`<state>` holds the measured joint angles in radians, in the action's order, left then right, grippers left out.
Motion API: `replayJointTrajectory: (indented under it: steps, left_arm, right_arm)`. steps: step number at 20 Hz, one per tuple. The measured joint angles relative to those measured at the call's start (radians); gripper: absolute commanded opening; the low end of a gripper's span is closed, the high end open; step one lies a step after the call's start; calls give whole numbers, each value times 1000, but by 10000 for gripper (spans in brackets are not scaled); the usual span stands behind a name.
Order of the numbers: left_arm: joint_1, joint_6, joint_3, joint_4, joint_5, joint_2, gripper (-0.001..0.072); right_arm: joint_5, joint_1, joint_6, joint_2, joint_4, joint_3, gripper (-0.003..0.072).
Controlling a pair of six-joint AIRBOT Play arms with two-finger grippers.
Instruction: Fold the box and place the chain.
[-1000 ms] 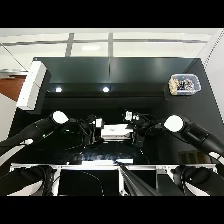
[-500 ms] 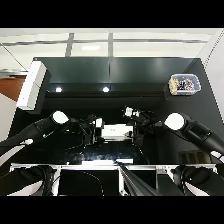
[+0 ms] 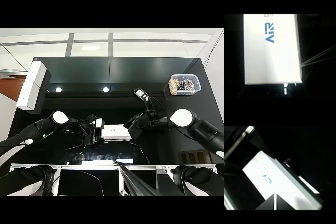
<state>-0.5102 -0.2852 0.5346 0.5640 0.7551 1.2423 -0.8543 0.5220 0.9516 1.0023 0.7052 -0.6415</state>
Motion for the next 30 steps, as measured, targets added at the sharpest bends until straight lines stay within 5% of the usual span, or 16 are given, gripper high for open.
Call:
replayJointTrajectory:
  steps: [6,14,18,19,20,27,30]
  left_arm:
    - [0,0,0,0,0,0,396]
    - [0,0,0,1,3,0,396]
    - [0,1,0,0,0,0,410]
    - [1,1,0,0,0,0,503]
    - [3,2,0,1,-1,-2,716]
    - [14,169,6,62,21,-127,712]
    - [17,318,37,154,108,-197,711]
  right_arm:
    - [-67,-10,85,175,-197,0,46]
    - [-84,-16,92,264,-196,1,47]
    - [-101,-64,72,198,-148,-9,47]
    - [-107,-88,69,164,-151,-15,48]
    - [-119,-120,68,122,-161,-21,47]
    - [-182,-347,66,-93,-166,-32,48]
    - [-191,-389,66,-116,-153,-32,48]
